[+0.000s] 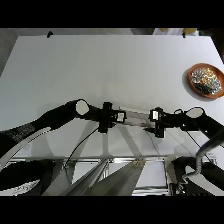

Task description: Fold the box and place the chain.

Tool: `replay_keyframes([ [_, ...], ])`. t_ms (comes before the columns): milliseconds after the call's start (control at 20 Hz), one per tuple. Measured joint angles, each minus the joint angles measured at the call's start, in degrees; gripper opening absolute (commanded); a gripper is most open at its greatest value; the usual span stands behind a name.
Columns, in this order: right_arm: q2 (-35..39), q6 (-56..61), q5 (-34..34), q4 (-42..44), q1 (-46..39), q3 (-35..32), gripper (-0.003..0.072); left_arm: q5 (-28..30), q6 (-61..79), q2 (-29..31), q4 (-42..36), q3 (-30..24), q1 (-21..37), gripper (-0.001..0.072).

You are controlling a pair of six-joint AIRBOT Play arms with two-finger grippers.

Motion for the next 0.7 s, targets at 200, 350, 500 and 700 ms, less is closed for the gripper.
replay_keyframes([
  [200, 0.00, 0.07, 0.02, 0.00, 0.00, 0.00, 0.0343, 0.28, 2.01, 1.33, 0.83, 0.00, 1.51, 0.0405],
  [350, 0.00, 0.13, 0.02, 0.02, 0.00, 0.00, 0.0343, 0.76, 6.56, 0.92, -0.85, 0.02, 1.66, 0.0403],
  [500, 0.00, 0.13, 0.04, 0.02, 0.00, 0.00, 0.0343, 0.98, 10.99, -0.37, -3.69, 0.02, 1.01, 0.0384],
  [700, 0.00, 0.20, 0.11, 0.00, 0.00, 0.00, 0.0343, 2.19, 13.46, -1.60, -6.47, 0.00, 0.35, 0.0306],
])
